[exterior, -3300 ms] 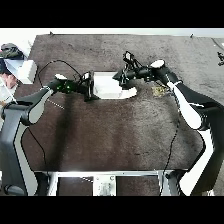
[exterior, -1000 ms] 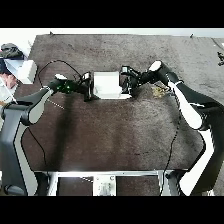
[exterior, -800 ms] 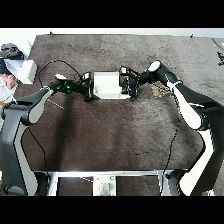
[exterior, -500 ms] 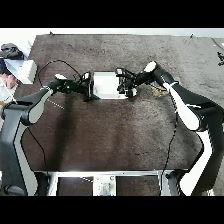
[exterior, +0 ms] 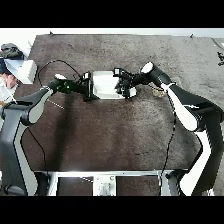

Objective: Fold the box and place the chain.

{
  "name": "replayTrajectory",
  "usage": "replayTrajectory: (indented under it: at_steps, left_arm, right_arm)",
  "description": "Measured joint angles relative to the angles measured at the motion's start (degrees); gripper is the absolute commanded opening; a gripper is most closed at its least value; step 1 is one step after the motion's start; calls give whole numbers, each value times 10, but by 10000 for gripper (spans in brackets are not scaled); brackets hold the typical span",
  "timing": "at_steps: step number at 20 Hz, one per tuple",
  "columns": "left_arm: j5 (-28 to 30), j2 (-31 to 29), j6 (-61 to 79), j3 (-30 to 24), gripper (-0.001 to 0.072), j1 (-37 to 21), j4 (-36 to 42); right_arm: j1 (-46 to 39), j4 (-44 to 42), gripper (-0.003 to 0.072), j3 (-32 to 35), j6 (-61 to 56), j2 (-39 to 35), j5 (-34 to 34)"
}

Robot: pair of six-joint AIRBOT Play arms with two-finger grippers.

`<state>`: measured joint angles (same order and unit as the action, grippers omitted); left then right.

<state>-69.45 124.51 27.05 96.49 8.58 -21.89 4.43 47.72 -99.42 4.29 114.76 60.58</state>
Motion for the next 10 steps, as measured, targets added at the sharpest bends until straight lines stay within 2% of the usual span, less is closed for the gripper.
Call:
replayTrajectory:
  at_steps: [1, 2, 7, 8, 9, 10]
  left_arm:
    - [0, 0, 0, 0, 345, 0, 0]
    - [0, 0, 0, 0, 345, 0, 0]
    - [1, 0, 0, 0, 345, 0, 1]
    - [1, 0, 0, 0, 345, 0, 1]
    - [1, 0, 0, 0, 345, 0, 1]
    - [1, 0, 0, 0, 346, 0, 1]
  right_arm:
    - [0, -1, 420, 0, 0, 0, -1]
    - [0, -1, 604, 0, 0, 0, -2]
    - [0, -1, 589, 0, 0, 0, -3]
    - [0, -1, 452, 0, 0, 0, -3]
    - [0, -1, 264, 0, 0, 0, -6]
    - [0, 0, 248, 0, -1, 0, -9]
